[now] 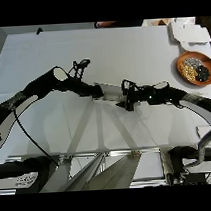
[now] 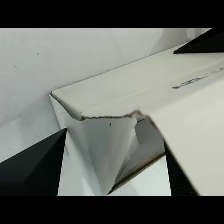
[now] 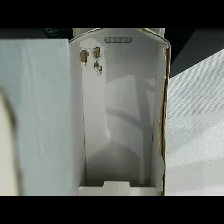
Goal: Fold the box and place the chain.
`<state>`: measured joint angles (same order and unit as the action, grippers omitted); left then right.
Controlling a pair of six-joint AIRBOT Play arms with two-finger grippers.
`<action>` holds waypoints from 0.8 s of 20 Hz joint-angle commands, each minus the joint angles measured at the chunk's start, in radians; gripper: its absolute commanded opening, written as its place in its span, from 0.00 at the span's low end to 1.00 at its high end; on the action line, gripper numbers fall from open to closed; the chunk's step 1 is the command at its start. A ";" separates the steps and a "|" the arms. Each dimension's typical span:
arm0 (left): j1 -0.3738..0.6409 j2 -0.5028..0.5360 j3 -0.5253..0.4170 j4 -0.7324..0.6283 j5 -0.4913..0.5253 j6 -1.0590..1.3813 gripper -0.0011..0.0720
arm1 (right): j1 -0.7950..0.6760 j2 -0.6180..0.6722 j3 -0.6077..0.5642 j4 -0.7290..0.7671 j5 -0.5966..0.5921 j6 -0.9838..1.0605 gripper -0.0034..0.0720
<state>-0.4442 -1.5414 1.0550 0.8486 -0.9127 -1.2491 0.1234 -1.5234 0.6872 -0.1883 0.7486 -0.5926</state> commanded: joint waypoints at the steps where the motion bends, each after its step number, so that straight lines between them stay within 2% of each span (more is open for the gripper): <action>1: -0.027 0.003 0.007 0.121 -0.001 -0.094 0.89 | 0.000 0.000 0.000 0.002 0.000 0.001 0.65; 6: -0.078 0.017 0.009 0.424 0.005 -0.314 0.88 | 0.000 0.000 0.000 0.001 0.001 0.001 0.65; 16: -0.156 0.024 0.035 0.542 0.060 -0.531 0.87 | 0.000 0.000 0.000 0.001 0.000 0.001 0.65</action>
<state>-0.5804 -1.5185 1.0847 1.3319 -0.8612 -1.6966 0.1238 -1.5234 0.6872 -0.1871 0.7490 -0.5915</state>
